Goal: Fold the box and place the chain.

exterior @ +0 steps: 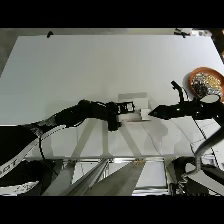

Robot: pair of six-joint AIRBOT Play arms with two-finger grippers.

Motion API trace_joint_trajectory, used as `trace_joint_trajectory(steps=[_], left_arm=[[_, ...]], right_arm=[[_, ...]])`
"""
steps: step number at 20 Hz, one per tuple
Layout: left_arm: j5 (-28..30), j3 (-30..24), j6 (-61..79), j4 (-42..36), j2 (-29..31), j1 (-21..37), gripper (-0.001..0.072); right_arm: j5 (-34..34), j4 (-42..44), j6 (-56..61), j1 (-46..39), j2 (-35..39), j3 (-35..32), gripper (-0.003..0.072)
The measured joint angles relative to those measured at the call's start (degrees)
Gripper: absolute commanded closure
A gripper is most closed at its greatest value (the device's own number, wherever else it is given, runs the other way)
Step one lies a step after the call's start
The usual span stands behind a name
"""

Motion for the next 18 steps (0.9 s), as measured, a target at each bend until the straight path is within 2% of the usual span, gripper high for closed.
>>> trace_joint_trajectory(steps=[2,3,4,5,9,13,18], left_arm=[[0.00,0.00,-0.02,-0.02,0.00,0.00,0.0365],[0.00,0.00,-0.02,-0.04,0.00,0.00,0.0365],[0.00,0.00,-0.04,-0.04,0.00,0.00,0.0365],[0.00,0.00,-0.04,-0.04,0.00,0.00,0.0365],[0.00,0.00,-0.04,-0.07,0.00,0.00,0.0365],[0.00,0.00,-0.07,-0.07,0.00,0.00,0.0365],[0.00,0.00,-0.07,-0.09,0.00,0.00,0.0365]], right_arm=[[0.22,-1.64,0.33,0.04,0.00,0.31,0.0388],[0.02,-1.84,0.50,0.02,0.00,0.42,0.0325],[0.11,-2.14,0.55,0.04,0.00,0.46,0.0222],[0.13,-2.47,0.68,0.02,0.00,0.55,0.0170],[-0.20,-2.67,0.90,0.87,0.00,0.66,0.0171],[-1.97,-3.26,1.73,5.90,0.00,0.85,0.0175],[-4.96,-10.69,9.68,12.04,0.22,4.85,0.0192]])
